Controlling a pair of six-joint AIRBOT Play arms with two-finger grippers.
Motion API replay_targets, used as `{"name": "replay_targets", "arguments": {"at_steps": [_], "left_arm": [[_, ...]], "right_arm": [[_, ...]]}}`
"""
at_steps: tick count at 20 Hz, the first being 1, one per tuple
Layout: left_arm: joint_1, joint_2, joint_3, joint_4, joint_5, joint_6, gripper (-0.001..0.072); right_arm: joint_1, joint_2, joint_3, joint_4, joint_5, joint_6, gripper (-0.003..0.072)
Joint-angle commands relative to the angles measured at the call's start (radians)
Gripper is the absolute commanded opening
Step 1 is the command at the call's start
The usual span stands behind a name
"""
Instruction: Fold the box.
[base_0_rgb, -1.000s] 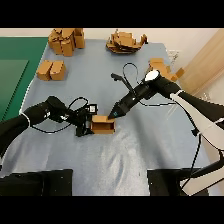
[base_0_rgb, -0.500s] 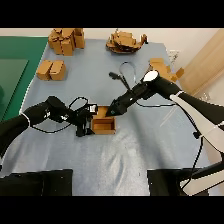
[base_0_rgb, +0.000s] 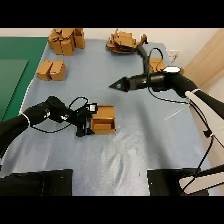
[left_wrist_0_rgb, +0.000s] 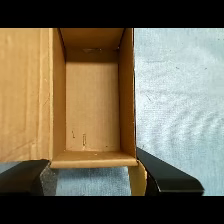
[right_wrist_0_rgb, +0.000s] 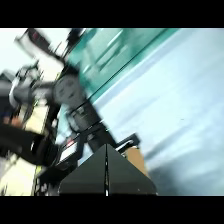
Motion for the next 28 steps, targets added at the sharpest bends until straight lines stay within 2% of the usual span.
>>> {"name": "replay_targets", "arguments": {"at_steps": [1,4,8,14,17,23,26,28], "left_arm": [[0.0,0.0,0.0,0.0,0.004,-0.001,0.0116],[0.0,0.0,0.0,0.0,0.003,-0.001,0.0116],[0.0,0.0,0.0,0.0,0.003,-0.001,0.0116],[0.0,0.0,0.0,-0.001,0.003,-0.001,0.0116],[0.0,0.0,0.0,-0.001,0.003,-0.001,0.0116],[0.0,0.001,0.0,-0.001,0.019,-0.001,0.0116],[0.0,0.0,0.0,-0.001,0.029,-0.001,0.0116],[0.0,0.0,0.0,-0.001,0.029,-0.001,0.0116]], "right_arm": [[-0.101,-0.027,-0.054,0.019,-0.147,0.106,0.0004],[-0.093,-0.102,-0.094,-0.111,-0.142,0.15,0.0004],[-0.025,-0.192,-0.095,-0.122,-0.055,0.111,0.0004],[0.03,-0.199,-0.095,-0.151,0.073,0.04,0.0004],[0.032,-0.186,-0.095,-0.134,0.17,-0.075,0.0004],[0.058,-0.118,-0.095,-0.23,0.148,-0.129,0.0005],[0.087,-0.115,-0.095,-0.327,0.129,-0.027,0.0006],[0.095,-0.115,-0.095,-0.327,0.106,0.021,0.0006]]}}
